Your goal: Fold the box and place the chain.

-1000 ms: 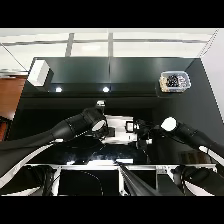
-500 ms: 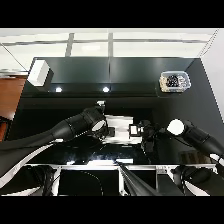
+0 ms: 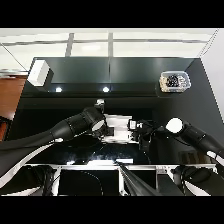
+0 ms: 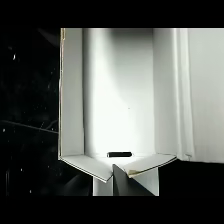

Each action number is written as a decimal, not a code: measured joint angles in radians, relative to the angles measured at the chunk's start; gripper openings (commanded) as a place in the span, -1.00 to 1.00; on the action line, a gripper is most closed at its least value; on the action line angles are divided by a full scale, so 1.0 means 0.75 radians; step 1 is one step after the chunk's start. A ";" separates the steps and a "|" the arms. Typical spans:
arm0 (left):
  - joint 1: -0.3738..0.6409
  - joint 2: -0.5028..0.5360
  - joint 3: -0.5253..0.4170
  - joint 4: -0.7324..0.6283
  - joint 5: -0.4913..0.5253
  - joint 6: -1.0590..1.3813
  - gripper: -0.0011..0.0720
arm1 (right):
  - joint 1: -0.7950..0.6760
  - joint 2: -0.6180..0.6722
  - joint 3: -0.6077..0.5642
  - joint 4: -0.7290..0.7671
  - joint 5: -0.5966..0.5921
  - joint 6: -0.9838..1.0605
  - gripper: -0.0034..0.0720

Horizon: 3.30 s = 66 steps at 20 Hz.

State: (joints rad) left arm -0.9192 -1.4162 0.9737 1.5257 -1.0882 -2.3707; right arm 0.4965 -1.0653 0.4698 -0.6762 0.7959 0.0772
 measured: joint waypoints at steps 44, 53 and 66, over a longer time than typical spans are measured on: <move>0.000 -0.001 0.000 -0.026 0.044 -0.001 -0.88 | -0.681 -0.195 -0.081 0.046 0.420 1.450 -0.87; 0.000 -0.001 0.000 -0.026 0.043 -0.002 -0.88 | -0.571 -0.271 0.065 0.375 0.659 1.100 0.66; 0.000 -0.001 0.000 -0.026 0.045 -0.003 -0.88 | -0.011 -0.275 0.299 -0.197 0.212 1.934 0.39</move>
State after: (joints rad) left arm -0.9192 -1.4166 0.9737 1.5059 -1.0546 -2.3726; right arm 0.4885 -1.2716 0.6937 -0.8238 0.9550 1.5276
